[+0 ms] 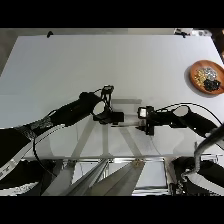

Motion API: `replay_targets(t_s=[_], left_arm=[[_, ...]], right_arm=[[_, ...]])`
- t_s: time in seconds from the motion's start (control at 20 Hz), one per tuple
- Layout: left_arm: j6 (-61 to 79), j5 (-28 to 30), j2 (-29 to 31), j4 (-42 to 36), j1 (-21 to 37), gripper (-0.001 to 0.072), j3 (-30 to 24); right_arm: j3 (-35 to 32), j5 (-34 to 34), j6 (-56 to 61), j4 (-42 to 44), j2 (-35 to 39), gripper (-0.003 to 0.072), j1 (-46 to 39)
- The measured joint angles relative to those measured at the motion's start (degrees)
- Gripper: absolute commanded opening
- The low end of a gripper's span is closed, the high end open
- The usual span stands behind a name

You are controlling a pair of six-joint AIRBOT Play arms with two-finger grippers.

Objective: Fold the box and place the chain.

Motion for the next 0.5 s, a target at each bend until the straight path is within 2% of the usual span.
replay_targets(t_s=[0.15,0.2,0.25,0.3,0.5], left_arm=[[-2.62,0.85,-0.13,1.95,-0.31,0.0308,0.00],[-3.65,1.20,-0.15,2.78,-0.35,0.0274,0.00],[-4.59,1.31,-0.15,3.58,-0.37,0.0194,0.00],[-5.31,1.07,-0.17,4.33,-0.39,0.0172,0.00],[-6.73,1.27,-0.17,5.55,-0.52,0.0173,0.00]], right_arm=[[0.00,0.00,0.04,0.02,0.00,0.0482,0.00],[0.00,-0.02,0.04,0.02,0.00,0.0482,0.00],[0.00,-0.02,0.04,0.02,0.00,0.0482,0.00],[0.00,-0.02,0.07,0.04,0.00,0.0482,0.00],[0.00,-0.04,0.04,0.07,0.00,0.0482,0.00]])
